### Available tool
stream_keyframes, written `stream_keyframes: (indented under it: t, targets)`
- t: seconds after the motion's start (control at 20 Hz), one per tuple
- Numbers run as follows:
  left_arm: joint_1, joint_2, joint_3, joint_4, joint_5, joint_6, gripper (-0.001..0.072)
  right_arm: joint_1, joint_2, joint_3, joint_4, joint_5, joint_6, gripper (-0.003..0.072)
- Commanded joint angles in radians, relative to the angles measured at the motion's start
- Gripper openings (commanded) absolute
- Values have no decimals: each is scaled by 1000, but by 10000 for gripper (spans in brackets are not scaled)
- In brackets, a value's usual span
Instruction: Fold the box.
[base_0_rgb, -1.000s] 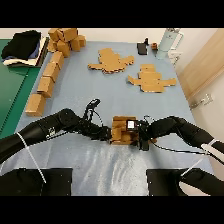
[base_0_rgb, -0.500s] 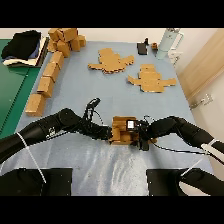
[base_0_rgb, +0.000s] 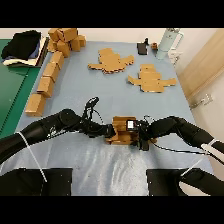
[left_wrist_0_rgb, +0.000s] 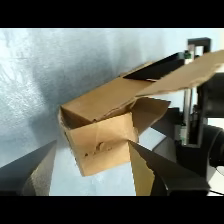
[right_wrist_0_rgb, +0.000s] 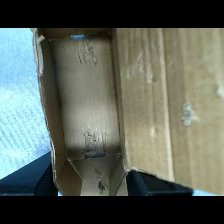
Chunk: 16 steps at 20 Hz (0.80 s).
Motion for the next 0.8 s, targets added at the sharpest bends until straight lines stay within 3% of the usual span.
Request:
stream_keyframes:
  t: [0.0, 0.2, 0.4, 0.55, 0.75]
  targets:
    - [-34, -45, 1, 1, 27, -10, 664, 1, 0, 0, 0, 0, 0, 509]
    - [-91, -61, 4, 87, 88, -132, 655, 1, 0, 0, 0, 0, 0, 509]
    - [-148, -63, 56, 426, 71, -454, 654, 1, 0, 0, 0, 0, 0, 509]
    - [-173, -72, 122, 668, -2, -678, 655, 1, 0, 0, 0, 0, 0, 509]
    - [-216, -126, 191, 701, -37, -723, 655, 1, 0, 0, 0, 0, 0, 509]
